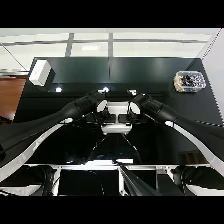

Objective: Fold the box and place the chain.

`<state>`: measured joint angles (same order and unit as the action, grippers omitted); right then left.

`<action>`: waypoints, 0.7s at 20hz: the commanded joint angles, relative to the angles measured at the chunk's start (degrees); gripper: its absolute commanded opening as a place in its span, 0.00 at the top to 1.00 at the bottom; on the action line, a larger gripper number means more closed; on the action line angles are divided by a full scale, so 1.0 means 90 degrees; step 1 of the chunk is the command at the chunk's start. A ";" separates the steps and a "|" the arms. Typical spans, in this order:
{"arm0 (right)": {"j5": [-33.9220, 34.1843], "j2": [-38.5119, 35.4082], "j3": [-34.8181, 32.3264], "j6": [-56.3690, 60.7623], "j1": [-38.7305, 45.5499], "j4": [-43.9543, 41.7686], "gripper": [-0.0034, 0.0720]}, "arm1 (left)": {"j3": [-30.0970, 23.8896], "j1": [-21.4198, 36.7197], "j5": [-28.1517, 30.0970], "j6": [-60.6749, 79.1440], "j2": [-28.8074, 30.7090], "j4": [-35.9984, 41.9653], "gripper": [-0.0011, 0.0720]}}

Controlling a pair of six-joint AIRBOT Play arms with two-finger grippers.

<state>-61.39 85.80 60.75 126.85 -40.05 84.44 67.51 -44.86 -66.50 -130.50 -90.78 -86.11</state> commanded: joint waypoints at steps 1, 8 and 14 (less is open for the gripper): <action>-0.0017 -0.0121 0.0015 -0.0068 0.0010 -0.0015 0.31 | 0.0005 0.0002 -0.0002 -0.0005 0.0000 0.0002 0.95; -0.0629 -0.2178 0.0015 -0.1100 0.0272 0.0697 0.31 | 0.0005 0.0007 0.0000 -0.0005 0.0000 0.0002 0.95; 0.0670 -0.2812 -0.0794 -0.0386 0.2016 0.4891 0.31 | 0.0005 0.0007 0.0000 -0.0005 0.0000 0.0002 0.95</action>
